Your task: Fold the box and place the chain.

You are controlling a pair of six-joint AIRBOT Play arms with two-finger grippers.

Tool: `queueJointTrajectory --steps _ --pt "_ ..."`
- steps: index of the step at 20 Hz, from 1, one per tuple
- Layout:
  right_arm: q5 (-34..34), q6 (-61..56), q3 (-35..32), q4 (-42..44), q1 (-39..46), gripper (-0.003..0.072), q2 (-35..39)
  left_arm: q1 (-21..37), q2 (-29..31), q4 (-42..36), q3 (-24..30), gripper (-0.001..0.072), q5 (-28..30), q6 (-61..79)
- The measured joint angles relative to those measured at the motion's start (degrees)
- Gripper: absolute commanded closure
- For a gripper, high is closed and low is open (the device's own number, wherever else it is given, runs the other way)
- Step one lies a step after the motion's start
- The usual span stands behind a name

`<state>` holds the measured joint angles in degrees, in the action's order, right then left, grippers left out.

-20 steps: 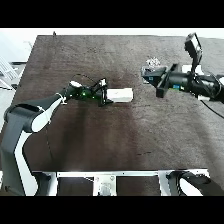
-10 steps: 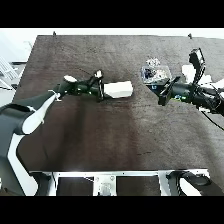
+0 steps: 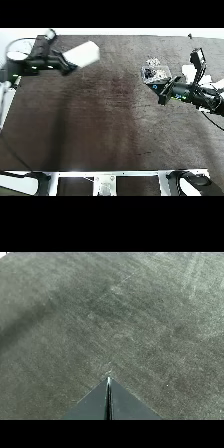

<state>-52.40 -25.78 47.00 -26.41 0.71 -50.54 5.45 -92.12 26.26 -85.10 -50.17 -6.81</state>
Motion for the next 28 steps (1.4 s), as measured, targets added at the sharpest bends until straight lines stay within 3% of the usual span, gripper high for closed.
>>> queueJointTrajectory --steps 6,10,19,28 --pt "0.1 -1.0 -0.1 0.0 0.0 0.0681 0.0 13.6 2.4 5.8 3.8 0.0692 16.9 -17.3" --pt "0.2 -1.1 -0.1 1.1 0.0 0.0681 0.0 17.2 0.3 9.3 6.6 0.0692 23.3 -21.2" --pt "0.7 -1.3 -2.1 3.0 0.0 0.0681 -0.2 18.8 -8.2 12.3 7.5 0.0693 29.4 -22.9" --pt "3.3 -1.2 -5.4 3.5 0.0 0.068 -0.2 20.1 -13.6 12.4 -1.0 0.0693 27.1 -21.6"
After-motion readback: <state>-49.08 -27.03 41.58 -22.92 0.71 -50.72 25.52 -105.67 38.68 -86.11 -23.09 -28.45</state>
